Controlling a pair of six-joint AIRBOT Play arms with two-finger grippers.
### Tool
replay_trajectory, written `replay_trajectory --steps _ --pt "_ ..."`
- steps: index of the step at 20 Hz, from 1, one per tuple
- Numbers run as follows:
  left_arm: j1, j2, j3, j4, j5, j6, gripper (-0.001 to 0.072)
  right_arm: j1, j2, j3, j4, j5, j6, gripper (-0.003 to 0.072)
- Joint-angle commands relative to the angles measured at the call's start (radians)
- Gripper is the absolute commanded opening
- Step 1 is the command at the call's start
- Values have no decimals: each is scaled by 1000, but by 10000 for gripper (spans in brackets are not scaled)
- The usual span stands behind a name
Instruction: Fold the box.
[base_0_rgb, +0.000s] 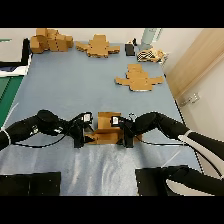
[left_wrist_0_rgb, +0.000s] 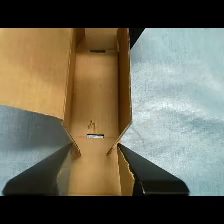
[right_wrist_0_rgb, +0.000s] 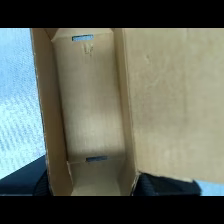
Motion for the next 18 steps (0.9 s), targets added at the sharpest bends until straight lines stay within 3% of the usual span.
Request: replay_trajectory --steps 1,2,11,12,13,18 --pt "-21 -1 4 24 20 -24 272 0 0 1 0 0 0 438" --pt "-29 -1 7 24 22 -24 224 0 0 1 0 0 0 438" --pt "-63 0 21 16 57 -24 220 0 0 1 0 0 0 438" --pt "-71 0 21 17 65 -24 93 0 0 1 0 0 0 438" --pt "-79 0 21 17 71 -24 61 0 0 1 0 0 0 438" --pt "-93 0 23 16 122 -24 62 0 0 1 0 0 0 438"
